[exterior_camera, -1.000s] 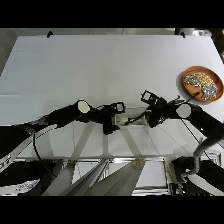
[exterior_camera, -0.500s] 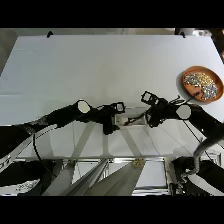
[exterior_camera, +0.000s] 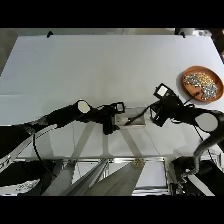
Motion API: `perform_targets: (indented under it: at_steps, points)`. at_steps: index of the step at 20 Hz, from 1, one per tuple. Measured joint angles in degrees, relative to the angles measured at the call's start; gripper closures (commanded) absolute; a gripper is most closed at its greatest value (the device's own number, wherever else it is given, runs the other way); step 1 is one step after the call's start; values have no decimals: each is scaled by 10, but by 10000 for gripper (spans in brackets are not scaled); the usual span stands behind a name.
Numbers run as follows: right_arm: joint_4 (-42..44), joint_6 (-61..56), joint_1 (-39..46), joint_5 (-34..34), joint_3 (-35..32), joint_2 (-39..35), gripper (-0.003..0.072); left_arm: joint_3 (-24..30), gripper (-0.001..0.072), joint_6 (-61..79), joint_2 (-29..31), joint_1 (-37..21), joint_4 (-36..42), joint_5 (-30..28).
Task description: Fold the box and place the chain.
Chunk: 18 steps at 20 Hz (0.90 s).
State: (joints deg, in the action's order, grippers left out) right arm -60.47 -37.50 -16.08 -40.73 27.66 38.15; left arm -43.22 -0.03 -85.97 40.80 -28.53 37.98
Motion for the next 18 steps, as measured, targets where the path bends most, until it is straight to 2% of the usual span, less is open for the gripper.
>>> perform_targets:
  at_steps: [6, 10, 13, 18]
  points:
    - [168, 38, -3, -24, 0, -53, 669, 0, 271, 0, 0, 0, 0, 0]
    - [252, 76, -46, -20, 0, -59, 669, 0, 271, 0, 0, 0, 0, 0]
    - [273, 86, -100, 5, 0, -49, 669, 0, 271, 0, 0, 0, 0, 0]
    - [224, 47, -145, 28, 0, 14, 669, 0, 271, 0, 0, 0, 0, 0]
